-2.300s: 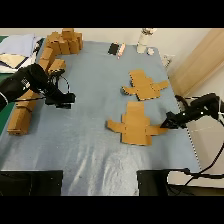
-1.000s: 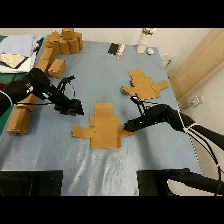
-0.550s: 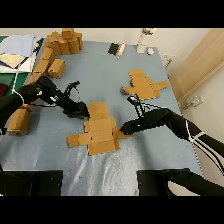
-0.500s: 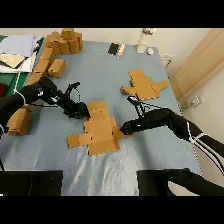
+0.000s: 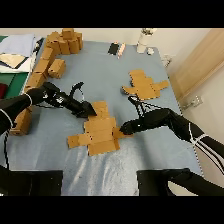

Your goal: Fold the box.

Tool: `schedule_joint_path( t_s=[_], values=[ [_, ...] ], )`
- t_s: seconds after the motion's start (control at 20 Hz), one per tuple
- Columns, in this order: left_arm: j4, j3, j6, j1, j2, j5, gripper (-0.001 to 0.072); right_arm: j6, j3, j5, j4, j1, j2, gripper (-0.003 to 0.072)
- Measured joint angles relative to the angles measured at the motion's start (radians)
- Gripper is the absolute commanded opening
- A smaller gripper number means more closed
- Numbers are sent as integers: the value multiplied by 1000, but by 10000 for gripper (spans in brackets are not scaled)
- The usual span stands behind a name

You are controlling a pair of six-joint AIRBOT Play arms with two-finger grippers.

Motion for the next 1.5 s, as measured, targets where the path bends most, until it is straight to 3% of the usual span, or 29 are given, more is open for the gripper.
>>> schedule_joint_path(
  t_s=[0.15, 0.3, 0.4, 0.5, 0.8, 0.85, 0.9, 0.95, 1.15, 1.2, 1.3, 1.5],
  values=[
    [-41, 2, 55, -3, -18, -45, 507, 2, 0, 1, 0, 0, -8, 1],
    [-61, 4, 87, -4, -26, -101, 342, 4, 0, 5, -1, 0, -17, 2],
    [-68, 5, 103, -6, -28, -123, 339, 4, 0, 9, -2, 0, -20, 2],
    [-63, 5, 120, -9, -29, -135, 60, 3, 0, 13, -2, 0, -21, 1],
    [-50, 5, 172, -16, -33, -128, 12, -2, 0, 16, -4, 0, -22, 7],
    [-48, 5, 180, -16, -34, -125, 11, -2, 0, 16, -4, 0, -22, 73],
    [-48, 5, 192, -17, -34, -125, 11, -2, 0, 20, -4, 0, -22, 310],
    [-43, 5, 204, -18, -34, -124, 10, -2, 0, 23, -3, 0, -22, 459],
    [-49, 17, 287, -33, -22, -126, 8, 24, 19, 49, -49, -13, -23, 458],
    [-50, 20, 315, -46, -10, -121, 8, 55, 37, 53, -84, -24, -23, 407],
    [-49, 21, 378, -82, 21, -94, 8, 118, 89, 48, -159, -50, -23, 10],
    [-52, -14, 522, -153, 87, -23, 7, 185, 229, -35, -277, -80, -23, 4]
  ],
)
